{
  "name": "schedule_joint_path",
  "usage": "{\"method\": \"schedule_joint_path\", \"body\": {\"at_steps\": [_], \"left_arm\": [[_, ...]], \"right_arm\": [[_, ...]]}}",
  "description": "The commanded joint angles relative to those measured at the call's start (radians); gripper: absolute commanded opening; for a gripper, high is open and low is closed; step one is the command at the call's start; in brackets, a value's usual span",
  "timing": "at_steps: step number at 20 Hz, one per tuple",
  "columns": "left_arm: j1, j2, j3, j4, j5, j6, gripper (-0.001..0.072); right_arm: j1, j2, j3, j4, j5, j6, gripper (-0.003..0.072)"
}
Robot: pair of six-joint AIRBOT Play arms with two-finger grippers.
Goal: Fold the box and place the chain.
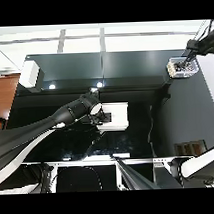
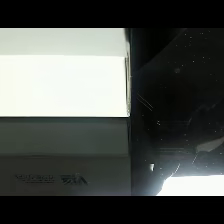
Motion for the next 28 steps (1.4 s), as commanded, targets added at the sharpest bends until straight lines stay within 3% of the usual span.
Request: {"method": "schedule_joint_path", "body": {"at_steps": [1,7,10,13,16,19,28], "left_arm": [[0.0,0.0,0.001,0.0,0.0,0.0,0.0029],[0.0,0.0,0.001,0.0,0.0,0.0,0.003],[0.0,0.0,0.001,-0.003,-0.002,0.0,0.003],[0.0,0.0,0.001,-0.008,-0.003,0.0,0.003],[0.0,0.0,0.001,-0.008,-0.003,0.0,0.003],[0.0,0.0,0.001,-0.008,-0.004,0.0,0.003],[0.0,0.0,0.001,-0.008,-0.003,0.0,0.0029]], "right_arm": [[0.0,0.187,-0.084,0.188,0.079,-0.164,0.001],[0.008,0.643,-0.404,0.458,0.059,-0.222,0.0012],[0.06,0.814,-0.543,0.527,0.195,-0.23,0.0013],[0.143,0.935,-0.709,0.579,0.246,-0.23,0.0013],[0.214,0.978,-0.838,0.67,0.267,-0.23,0.0013],[0.29,0.977,-0.926,0.757,0.206,-0.23,0.0013],[0.563,0.961,-1.057,0.811,-0.181,-0.127,0.0014]]}}
